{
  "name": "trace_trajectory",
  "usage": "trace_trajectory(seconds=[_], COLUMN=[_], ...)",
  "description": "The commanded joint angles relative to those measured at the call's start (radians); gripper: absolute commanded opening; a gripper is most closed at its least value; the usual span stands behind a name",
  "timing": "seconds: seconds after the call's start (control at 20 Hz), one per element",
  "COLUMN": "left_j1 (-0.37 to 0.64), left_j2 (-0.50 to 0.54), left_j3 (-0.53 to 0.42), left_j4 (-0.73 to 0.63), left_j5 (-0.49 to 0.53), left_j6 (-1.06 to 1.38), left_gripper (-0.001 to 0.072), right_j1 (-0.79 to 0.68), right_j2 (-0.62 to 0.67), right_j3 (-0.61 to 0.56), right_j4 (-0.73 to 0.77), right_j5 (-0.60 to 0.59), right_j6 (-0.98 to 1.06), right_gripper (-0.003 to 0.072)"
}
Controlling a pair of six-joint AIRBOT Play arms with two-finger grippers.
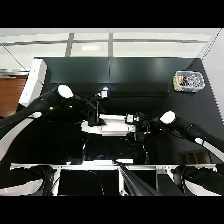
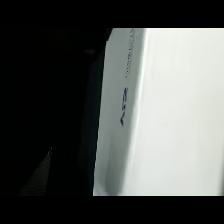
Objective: Fold the box and place the chain.
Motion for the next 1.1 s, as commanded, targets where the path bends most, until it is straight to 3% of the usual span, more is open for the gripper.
trace_trajectory(seconds=[0.0,0.15,0.2,0.25,0.3,0.35,0.45,0.6,0.7,0.8,0.95,1.05], left_j1=[0.031,0.038,0.038,0.036,0.034,0.03,0.03,0.03,0.03,0.03,0.03,0.03], left_j2=[0.132,0.233,0.243,0.242,0.241,0.241,0.241,0.241,0.241,0.238,0.222,0.183], left_j3=[0.0,0.0,0.0,-0.002,-0.013,-0.031,-0.087,-0.193,-0.238,-0.25,-0.249,-0.241], left_j4=[0.181,0.336,0.341,0.333,0.311,0.264,0.123,-0.105,-0.294,-0.411,-0.415,-0.331], left_j5=[-0.034,-0.175,-0.253,-0.324,-0.373,-0.393,-0.335,-0.091,0.089,0.223,0.397,0.409], left_j6=[-0.215,-0.482,-0.558,-0.623,-0.643,-0.64,-0.591,-0.458,-0.355,-0.241,-0.154,-0.154], left_gripper=[0.07,0.0654,0.0512,0.0231,0.003,0.0026,0.0025,0.0025,0.0026,0.0025,0.0026,0.0026], right_j1=[0.001,0.001,0.001,0.001,0.001,0.001,0.001,0.001,0.001,0.001,0.001,0.001], right_j2=[0.0,0.0,0.0,0.0,0.0,0.0,0.0,0.0,0.0,0.0,0.0,0.0], right_j3=[0.001,0.001,0.001,0.001,0.001,0.001,0.001,0.001,0.001,0.001,0.001,0.001], right_j4=[-0.002,-0.005,-0.004,-0.004,-0.004,-0.004,-0.004,-0.004,-0.004,-0.004,-0.004,-0.004], right_j5=[0.0,0.001,0.001,0.001,0.001,0.0,0.0,0.001,0.001,0.001,0.001,0.001], right_j6=[0.001,0.0,0.0,0.001,0.001,0.001,0.001,0.001,0.0,0.0,0.001,0.001], right_gripper=[0.0471,0.0471,0.0471,0.0471,0.047,0.047,0.0469,0.0459,0.0211,0.0195,0.0195,0.0195])
